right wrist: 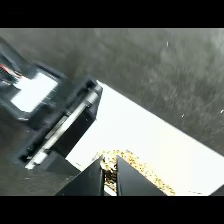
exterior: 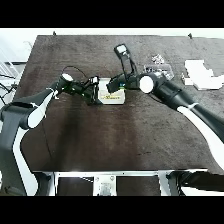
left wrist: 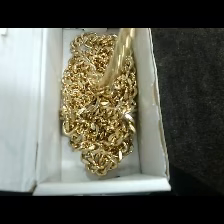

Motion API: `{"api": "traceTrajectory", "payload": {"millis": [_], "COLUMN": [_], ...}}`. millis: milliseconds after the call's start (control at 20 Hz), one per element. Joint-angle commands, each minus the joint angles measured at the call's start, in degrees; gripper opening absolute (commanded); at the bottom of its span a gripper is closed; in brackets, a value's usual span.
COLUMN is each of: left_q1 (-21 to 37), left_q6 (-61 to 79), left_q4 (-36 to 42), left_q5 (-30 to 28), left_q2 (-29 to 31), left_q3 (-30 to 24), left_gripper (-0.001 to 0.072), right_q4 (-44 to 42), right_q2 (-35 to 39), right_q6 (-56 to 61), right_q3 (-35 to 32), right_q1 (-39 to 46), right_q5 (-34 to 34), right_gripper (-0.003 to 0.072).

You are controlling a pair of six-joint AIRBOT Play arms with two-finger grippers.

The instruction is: Fold the box and place the chain.

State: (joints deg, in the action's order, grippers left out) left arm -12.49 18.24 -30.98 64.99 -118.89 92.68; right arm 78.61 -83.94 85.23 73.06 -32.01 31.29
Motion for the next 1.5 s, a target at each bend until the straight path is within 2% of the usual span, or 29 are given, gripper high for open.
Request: {"api": "traceTrajectory", "payload": {"millis": [0,50,100,150,200,300,400,500,600,700,900,1100,1250,1450], "left_q1": [0.04,0.04,0.04,0.04,0.04,0.04,0.04,0.04,0.04,0.04,0.04,0.04,0.04,0.04], "left_q6": [0.00,0.02,0.00,0.00,0.00,0.02,0.00,0.00,0.00,0.02,0.00,0.02,0.00,0.00], "left_q4": [-0.04,-0.02,-0.02,-0.02,-0.02,-0.02,-0.02,-0.02,-0.02,-0.04,-0.02,-0.02,-0.04,-0.02], "left_q5": [-0.02,-0.02,-0.02,0.00,-0.02,0.00,-0.02,-0.02,-0.02,-0.02,-0.02,-0.02,0.00,-0.02], "left_q2": [0.00,0.00,0.00,0.00,0.00,0.00,0.00,0.00,0.00,0.00,0.00,0.00,0.00,0.00], "left_q3": [0.04,0.04,0.04,0.04,0.04,0.04,0.04,0.04,0.04,0.04,0.04,0.04,0.04,0.04], "left_gripper": [0.0361,0.0360,0.0360,0.0360,0.0360,0.0360,0.0361,0.0361,0.0360,0.0361,0.0361,0.0360,0.0360,0.0360], "right_q4": [0.00,0.04,0.04,0.07,0.09,1.62,9.01,13.20,12.79,4.46,-26.62,-43.41,-46.25,-46.25], "right_q2": [-5.99,-7.17,-7.65,-7.08,-5.42,0.31,7.39,12.83,14.69,14.03,8.61,-0.28,-7.08,-14.78], "right_q6": [-0.02,-0.02,-0.02,-0.04,-0.48,-3.87,-4.50,-4.52,-4.92,-11.52,-40.94,-59.74,-65.51,-66.69], "right_q3": [-1.64,-1.64,-1.64,-1.49,-0.92,0.22,0.46,0.46,1.22,2.84,4.11,5.11,8.85,16.11], "right_q1": [-0.17,-0.15,0.02,0.02,0.07,0.22,1.14,4.57,9.84,14.82,22.56,27.19,27.89,27.36], "right_q5": [-5.49,-5.49,-5.25,-4.46,-2.73,0.09,0.70,-0.72,-2.99,-2.97,2.01,10.99,15.87,21.40], "right_gripper": [0.0007,0.0011,0.0176,0.0469,0.0522,0.0501,0.0502,0.0502,0.0502,0.0502,0.0498,0.0498,0.0451,0.0445]}}
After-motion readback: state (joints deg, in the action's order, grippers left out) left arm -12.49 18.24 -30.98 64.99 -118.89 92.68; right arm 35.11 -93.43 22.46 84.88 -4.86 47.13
